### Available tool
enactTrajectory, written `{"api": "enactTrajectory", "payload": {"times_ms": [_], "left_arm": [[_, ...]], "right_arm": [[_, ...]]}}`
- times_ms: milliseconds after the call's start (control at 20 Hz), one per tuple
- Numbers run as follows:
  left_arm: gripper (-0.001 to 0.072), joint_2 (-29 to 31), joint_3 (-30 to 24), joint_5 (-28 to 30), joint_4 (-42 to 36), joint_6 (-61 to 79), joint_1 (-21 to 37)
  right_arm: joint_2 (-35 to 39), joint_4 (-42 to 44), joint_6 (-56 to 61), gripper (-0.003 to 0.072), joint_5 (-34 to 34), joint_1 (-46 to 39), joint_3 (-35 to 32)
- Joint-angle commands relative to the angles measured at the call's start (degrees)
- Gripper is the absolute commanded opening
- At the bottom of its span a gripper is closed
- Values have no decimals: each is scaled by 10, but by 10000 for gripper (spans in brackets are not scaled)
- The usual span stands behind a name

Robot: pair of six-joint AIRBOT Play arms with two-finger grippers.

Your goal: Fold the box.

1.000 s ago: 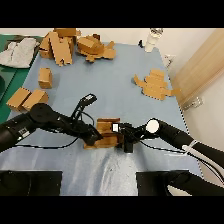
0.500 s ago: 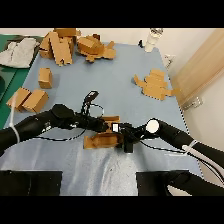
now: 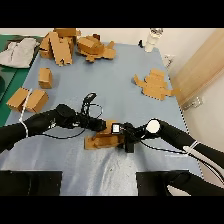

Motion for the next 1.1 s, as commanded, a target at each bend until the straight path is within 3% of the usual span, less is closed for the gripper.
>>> {"api": "enactTrajectory", "payload": {"times_ms": [0, 450, 650, 750, 900, 1050], "left_arm": [[10, -15, 1, -58, 20, -34, 7], [11, -24, 12, -90, 21, -33, 12], [10, 35, 48, -90, 28, 91, 60], [10, 78, 48, -124, 91, 220, 81], [9, 140, 37, -149, 271, 179, 74], [9, 232, -17, -112, 346, 210, 25]], "right_arm": [[1, 3, 1, 582, -1, 0, 0], [0, 3, 1, 582, -1, 0, 0], [0, 3, 1, 581, -1, 0, 0], [0, 3, 1, 582, -1, 0, 0], [0, 3, 6, 582, -1, 0, 0], [0, 3, 14, 582, -1, 0, 0]]}}
